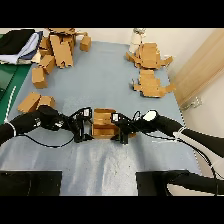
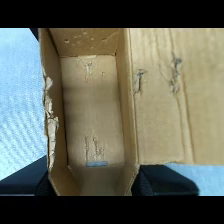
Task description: Fold the box.
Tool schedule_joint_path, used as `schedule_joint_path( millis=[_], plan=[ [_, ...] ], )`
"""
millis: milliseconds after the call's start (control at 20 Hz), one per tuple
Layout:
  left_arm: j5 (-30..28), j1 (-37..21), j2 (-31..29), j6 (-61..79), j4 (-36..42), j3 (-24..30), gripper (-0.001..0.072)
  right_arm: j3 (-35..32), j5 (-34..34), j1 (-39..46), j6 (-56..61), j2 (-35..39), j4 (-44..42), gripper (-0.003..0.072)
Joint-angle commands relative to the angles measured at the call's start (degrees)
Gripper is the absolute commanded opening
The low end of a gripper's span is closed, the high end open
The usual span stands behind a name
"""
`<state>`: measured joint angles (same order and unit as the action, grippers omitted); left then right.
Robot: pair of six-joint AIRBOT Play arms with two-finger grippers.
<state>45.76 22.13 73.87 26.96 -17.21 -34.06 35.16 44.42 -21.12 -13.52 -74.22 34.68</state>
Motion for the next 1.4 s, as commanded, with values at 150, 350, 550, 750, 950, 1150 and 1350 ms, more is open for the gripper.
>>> schedule_joint_path(
  millis=[150, 350, 550, 750, 950, 1150, 1350],
  plan=[
    [0.4, 0.4, 1.6, -1.6, -1.7, -2.0, 0.0720, 0.0, 0.0, 0.0, 0.0, 0.0, 0.0, 0.0501],
    [0.4, 1.6, 1.6, -2.3, -3.7, -2.1, 0.0720, 0.0, 0.0, 0.0, 0.0, 0.0, 0.0, 0.0500],
    [-0.6, 2.7, 2.5, -7.7, -6.6, -3.2, 0.0720, 0.0, 0.0, 0.0, 0.0, 0.0, 0.0, 0.0501],
    [-1.1, 3.5, 2.9, -10.0, -8.8, -3.8, 0.0720, 0.0, 0.1, 0.0, 0.0, 0.0, 0.0, 0.0501],
    [-1.9, 4.5, 3.5, -10.2, -9.2, -4.5, 0.0720, 0.0, 0.1, 0.0, 0.0, 0.0, 0.0, 0.0501],
    [-1.8, 5.1, 5.1, -12.6, -10.3, -6.5, 0.0720, 0.0, 0.1, 0.0, 0.0, 0.0, 0.0, 0.0500],
    [-1.2, 5.7, 5.8, -14.5, -13.0, -7.3, 0.0681, 0.0, 0.1, 0.0, 0.0, 0.0, 0.0, 0.0501]
  ],
)
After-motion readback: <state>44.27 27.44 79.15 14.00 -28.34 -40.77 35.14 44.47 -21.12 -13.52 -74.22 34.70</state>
